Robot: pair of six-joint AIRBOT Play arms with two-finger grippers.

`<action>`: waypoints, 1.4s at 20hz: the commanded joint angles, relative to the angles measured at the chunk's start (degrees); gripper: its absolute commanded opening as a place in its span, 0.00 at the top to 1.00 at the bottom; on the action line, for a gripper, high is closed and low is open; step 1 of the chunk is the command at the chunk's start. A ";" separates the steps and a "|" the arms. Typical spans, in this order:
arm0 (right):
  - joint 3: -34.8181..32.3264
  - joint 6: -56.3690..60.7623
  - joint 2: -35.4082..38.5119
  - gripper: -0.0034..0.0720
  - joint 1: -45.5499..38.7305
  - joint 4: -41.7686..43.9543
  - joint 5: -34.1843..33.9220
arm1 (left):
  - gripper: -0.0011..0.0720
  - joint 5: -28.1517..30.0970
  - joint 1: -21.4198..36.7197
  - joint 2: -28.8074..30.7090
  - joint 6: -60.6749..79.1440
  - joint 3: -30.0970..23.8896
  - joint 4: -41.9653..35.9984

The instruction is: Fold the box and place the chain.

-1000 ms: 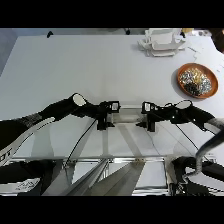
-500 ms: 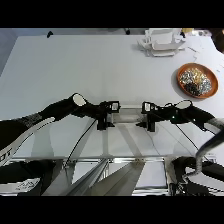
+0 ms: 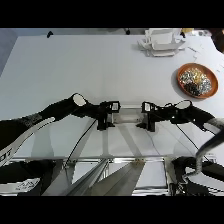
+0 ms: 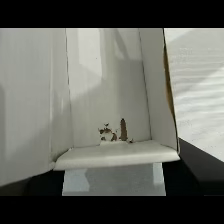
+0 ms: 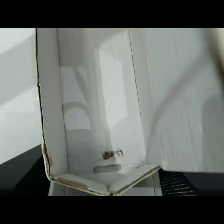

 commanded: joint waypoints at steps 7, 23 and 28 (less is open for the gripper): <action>0.00 18.32 6.69 0.07 -0.02 -13.57 0.35 | 0.64 -0.04 0.00 0.02 0.02 -0.02 0.09; -0.02 36.98 31.80 0.93 0.04 -10.86 6.12 | 0.64 -0.04 0.00 0.02 0.02 -0.04 0.07; -0.02 36.61 23.78 0.93 0.04 9.31 -2.91 | 0.64 -0.04 0.00 0.02 0.02 -0.04 0.07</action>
